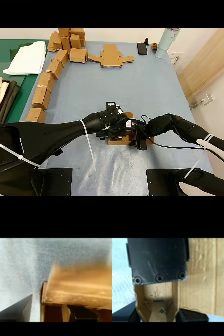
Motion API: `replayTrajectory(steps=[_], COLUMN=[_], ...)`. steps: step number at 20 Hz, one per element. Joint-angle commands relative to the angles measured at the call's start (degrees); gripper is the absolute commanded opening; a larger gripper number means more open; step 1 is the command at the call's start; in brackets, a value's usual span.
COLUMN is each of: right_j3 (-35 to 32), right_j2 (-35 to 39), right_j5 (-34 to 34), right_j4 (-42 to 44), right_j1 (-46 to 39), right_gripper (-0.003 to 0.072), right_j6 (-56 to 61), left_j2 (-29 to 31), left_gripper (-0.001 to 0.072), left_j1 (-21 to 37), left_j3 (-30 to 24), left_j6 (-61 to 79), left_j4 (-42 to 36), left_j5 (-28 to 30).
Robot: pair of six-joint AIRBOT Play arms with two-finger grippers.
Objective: Fold the box.
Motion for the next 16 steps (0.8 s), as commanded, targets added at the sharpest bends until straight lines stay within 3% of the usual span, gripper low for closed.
replayTrajectory(steps=[1, 6, 16], right_j3=[-0.02, -0.02, -0.02], right_j2=[0.02, 0.02, 0.02], right_j5=[0.00, 0.02, 0.00], right_j4=[0.00, 0.02, 0.02], right_j1=[0.04, 0.04, 0.04], right_gripper=[0.0497, 0.0497, 0.0497], right_j6=[-0.02, -0.02, -0.02], left_j2=[0.07, 0.11, 0.11], left_gripper=[0.0531, 0.0531, 0.0531], left_j1=[0.00, 1.79, 16.87], left_j3=[0.66, 5.40, 10.27], left_j6=[0.20, 3.65, 17.62], left_j4=[-0.55, -3.17, -22.43], left_j5=[-2.99, -6.58, -14.40])
